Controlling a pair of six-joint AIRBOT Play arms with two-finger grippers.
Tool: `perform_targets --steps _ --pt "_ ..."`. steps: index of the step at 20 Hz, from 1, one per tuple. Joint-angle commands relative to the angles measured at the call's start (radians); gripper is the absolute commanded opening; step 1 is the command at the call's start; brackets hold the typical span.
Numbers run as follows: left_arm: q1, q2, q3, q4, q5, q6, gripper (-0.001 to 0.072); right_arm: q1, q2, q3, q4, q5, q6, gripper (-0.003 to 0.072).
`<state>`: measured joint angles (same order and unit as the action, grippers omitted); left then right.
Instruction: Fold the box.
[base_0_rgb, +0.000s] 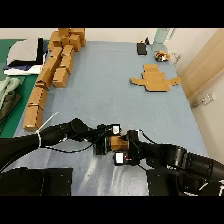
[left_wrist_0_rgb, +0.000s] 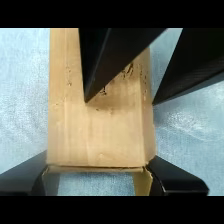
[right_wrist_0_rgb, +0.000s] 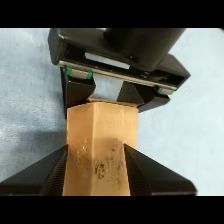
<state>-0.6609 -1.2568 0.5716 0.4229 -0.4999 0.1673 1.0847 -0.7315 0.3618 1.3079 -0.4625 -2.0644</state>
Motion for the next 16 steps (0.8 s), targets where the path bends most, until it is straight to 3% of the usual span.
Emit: perform_targets --steps 1,5,12,16 --pt "0.000 0.000 0.001 0.000 0.000 0.000 0.0604 0.048 -0.003 0.000 -0.183 -0.010 0.187 0.0548" --pt "0.000 0.000 0.001 0.000 0.000 0.000 0.0605 0.087 -0.007 0.000 -0.273 -0.057 0.293 0.0544" --pt "0.000 0.000 0.001 0.000 0.000 0.000 0.0605 0.087 -0.015 0.000 -0.309 -0.065 0.293 0.0402" --pt "0.000 0.000 0.001 0.000 0.000 0.000 0.0605 0.090 -0.015 0.000 -0.306 -0.065 0.293 0.0377"
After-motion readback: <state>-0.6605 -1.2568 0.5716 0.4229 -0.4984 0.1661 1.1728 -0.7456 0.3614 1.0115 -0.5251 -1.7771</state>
